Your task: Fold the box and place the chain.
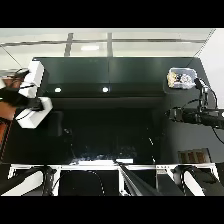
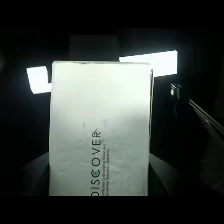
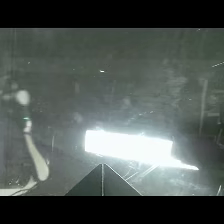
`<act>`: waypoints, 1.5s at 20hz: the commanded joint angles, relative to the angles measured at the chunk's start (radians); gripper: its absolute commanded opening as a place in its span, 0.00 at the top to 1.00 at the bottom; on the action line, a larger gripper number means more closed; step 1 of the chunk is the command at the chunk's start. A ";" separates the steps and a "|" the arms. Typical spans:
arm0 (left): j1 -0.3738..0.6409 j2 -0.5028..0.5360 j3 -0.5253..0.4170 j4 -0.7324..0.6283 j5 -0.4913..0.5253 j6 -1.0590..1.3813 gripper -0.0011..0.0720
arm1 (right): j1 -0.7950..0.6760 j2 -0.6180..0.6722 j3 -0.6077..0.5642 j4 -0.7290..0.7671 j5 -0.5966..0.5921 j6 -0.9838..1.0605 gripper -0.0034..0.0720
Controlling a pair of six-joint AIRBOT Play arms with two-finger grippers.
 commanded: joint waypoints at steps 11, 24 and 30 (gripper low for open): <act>0.465 0.013 -0.022 -0.068 0.043 0.356 0.53 | -0.001 -0.001 0.000 -0.009 -0.024 0.005 0.94; 0.428 -0.066 -0.034 -0.214 0.245 0.453 0.53 | -0.001 -0.003 0.000 -0.009 -0.042 0.074 0.94; 0.356 -0.090 -0.027 -0.149 0.284 0.443 0.01 | 0.000 -0.003 0.000 -0.009 -0.012 0.087 0.94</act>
